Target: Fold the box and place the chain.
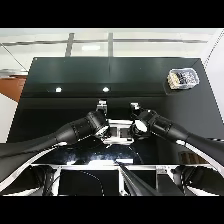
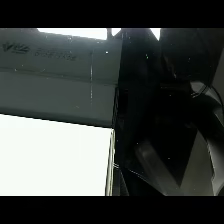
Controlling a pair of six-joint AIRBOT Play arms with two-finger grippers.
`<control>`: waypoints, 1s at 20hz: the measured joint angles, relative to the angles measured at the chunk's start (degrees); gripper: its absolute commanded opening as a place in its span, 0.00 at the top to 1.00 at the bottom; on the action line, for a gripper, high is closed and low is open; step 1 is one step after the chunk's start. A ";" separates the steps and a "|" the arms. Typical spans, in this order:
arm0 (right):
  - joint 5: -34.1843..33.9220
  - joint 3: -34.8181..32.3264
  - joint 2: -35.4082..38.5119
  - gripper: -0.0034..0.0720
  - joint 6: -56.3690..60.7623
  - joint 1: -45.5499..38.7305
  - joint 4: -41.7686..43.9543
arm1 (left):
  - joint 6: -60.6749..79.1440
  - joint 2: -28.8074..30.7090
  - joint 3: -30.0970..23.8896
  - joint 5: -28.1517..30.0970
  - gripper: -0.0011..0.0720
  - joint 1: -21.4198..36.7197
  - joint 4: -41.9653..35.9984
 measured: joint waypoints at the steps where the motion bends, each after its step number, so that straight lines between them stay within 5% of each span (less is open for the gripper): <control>1: 0.00 0.00 0.00 0.64 0.00 0.00 -0.02 | 0.00 0.00 0.02 0.00 0.94 0.00 0.00; 8: 0.07 0.00 0.00 0.64 0.00 0.00 0.02 | 0.00 0.00 0.00 -0.02 0.94 0.00 0.00; 10: -0.02 0.00 0.00 0.79 0.00 0.00 0.17 | -0.02 0.00 0.02 -0.02 0.94 0.00 0.00; 20: 0.04 0.00 0.00 0.79 -0.02 0.00 0.11 | 0.00 0.00 0.00 0.00 0.94 0.00 -0.02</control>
